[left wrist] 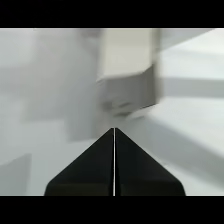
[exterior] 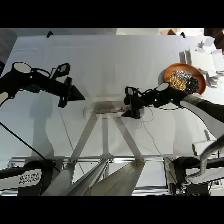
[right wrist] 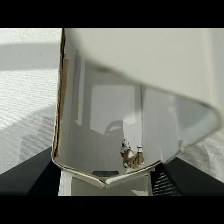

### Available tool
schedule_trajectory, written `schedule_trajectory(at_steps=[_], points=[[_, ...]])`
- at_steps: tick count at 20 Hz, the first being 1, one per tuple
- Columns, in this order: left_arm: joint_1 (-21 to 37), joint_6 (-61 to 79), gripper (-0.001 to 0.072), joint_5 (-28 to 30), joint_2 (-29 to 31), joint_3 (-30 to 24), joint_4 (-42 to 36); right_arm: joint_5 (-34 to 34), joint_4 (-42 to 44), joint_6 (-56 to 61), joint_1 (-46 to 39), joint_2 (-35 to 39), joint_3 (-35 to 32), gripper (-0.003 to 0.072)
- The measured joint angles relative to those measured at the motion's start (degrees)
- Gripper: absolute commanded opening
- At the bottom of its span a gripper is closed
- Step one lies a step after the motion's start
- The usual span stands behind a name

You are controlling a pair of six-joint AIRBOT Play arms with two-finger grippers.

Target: Fold the box and place the chain.

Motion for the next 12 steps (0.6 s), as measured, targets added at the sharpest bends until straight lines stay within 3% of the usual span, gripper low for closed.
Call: schedule_trajectory(at_steps=[3, 6, 12], points=[[-5.2, -4.5, 0.0005, -1.3, 0.5, -0.7, 0.3, 0.0, 0.0, 0.0, 0.0, 0.0, 0.0, 0.0505], [-10.6, -6.4, 0.0005, 2.8, 0.7, -2.3, 0.1, 0.0, 0.0, 0.0, 0.0, 0.0, 0.0, 0.0505], [-14.3, -13.0, 0.0006, 25.7, 0.7, -4.2, -2.7, 0.0, 0.0, 0.0, 0.0, 0.0, 0.0, 0.0505]])
